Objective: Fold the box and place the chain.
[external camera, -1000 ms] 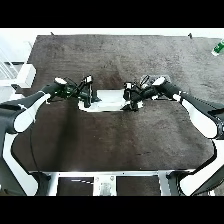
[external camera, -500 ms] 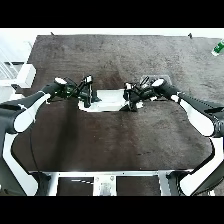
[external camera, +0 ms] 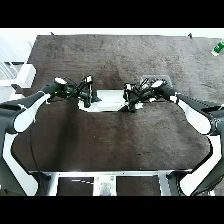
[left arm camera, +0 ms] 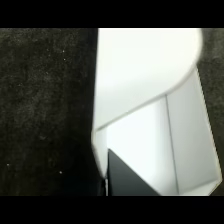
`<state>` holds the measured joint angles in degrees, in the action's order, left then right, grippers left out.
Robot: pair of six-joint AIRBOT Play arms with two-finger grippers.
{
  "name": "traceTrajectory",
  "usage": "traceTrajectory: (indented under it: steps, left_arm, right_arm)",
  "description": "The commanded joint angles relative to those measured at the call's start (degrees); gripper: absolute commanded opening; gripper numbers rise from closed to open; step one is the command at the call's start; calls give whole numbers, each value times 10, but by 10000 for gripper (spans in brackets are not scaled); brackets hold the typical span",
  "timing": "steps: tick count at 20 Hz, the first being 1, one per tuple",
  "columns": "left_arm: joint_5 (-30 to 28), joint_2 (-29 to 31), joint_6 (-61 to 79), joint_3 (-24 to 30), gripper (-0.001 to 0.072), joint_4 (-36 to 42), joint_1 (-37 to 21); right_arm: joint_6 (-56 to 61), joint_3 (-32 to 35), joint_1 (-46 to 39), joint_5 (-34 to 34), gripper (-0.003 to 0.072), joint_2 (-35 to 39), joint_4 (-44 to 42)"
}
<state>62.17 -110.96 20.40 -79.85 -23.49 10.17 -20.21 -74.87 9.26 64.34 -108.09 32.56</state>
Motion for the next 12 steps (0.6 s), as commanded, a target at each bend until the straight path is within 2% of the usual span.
traceTrajectory:
  steps: [1,12]
  left_arm:
    - [0,0,0,0,23,0,0]
    - [0,0,0,0,23,0,0]
  right_arm:
    - [-2,-1,-5,3,618,-2,-9]
    - [-2,-1,-11,13,618,-5,-16]
